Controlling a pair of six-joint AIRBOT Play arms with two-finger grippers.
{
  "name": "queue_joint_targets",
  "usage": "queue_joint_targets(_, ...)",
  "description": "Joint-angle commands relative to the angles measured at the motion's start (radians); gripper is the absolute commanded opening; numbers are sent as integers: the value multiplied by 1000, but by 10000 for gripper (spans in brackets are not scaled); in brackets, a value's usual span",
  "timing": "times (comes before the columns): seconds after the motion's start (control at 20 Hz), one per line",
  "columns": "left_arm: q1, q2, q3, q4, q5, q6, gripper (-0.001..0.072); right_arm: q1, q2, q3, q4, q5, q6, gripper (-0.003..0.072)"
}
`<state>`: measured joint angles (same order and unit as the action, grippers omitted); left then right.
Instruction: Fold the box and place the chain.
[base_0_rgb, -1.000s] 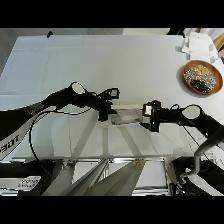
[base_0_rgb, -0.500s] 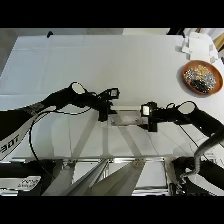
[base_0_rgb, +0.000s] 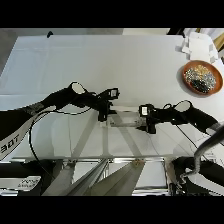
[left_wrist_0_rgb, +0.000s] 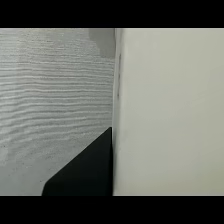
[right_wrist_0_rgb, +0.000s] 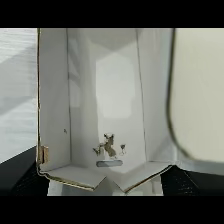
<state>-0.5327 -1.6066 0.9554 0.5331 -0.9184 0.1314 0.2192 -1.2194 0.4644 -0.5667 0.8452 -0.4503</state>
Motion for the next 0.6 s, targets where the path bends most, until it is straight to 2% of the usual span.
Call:
queue_joint_targets(0.0, -1, 0, 0, -1, 2, -1, 11, 1, -26, 1, 5, 5, -4, 664)
queue_joint_targets(0.3, -1, 0, 0, -1, 2, 0, 11, 1, -50, 7, 19, 4, -14, 631)
queue_joint_targets(0.4, -1, 0, 0, -1, 2, 0, 11, 1, -60, 7, 24, 5, -30, 528)
queue_joint_targets(0.45, -1, 0, 0, -1, 2, 0, 11, 1, -63, 7, 26, 4, -30, 522)
queue_joint_targets(0.55, -1, 0, 0, -1, 2, 0, 11, 1, -63, 7, 26, 4, -30, 460)
